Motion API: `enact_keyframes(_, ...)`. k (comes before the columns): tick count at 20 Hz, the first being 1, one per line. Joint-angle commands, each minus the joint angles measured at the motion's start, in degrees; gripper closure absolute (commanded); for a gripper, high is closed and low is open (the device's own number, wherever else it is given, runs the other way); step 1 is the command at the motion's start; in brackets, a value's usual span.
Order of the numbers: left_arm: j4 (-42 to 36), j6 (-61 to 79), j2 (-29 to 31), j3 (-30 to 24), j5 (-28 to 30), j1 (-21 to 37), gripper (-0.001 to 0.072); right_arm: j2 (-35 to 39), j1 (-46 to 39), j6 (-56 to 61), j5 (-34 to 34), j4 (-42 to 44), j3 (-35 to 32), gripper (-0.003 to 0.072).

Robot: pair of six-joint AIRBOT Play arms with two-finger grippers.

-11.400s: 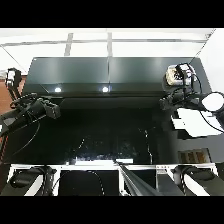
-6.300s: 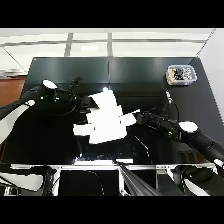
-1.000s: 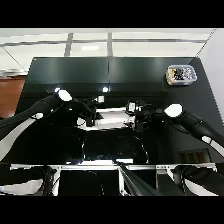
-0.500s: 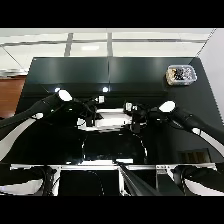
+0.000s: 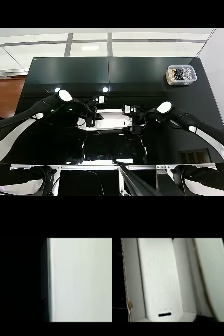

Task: Fold the box and place the chain.

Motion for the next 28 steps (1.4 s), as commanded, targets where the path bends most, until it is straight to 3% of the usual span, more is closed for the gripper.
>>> enact_keyframes(1,0.0,0.0,0.0,0.0,0.1,0.0,0.0684,-0.1,0.2,0.5,-0.4,-0.3,0.0,-0.0016)
enact_keyframes(28,0.0,0.0,0.0,0.0,0.2,0.0,0.0684,-0.6,2.7,4.9,-4.5,-4.5,0.3,-0.0015)
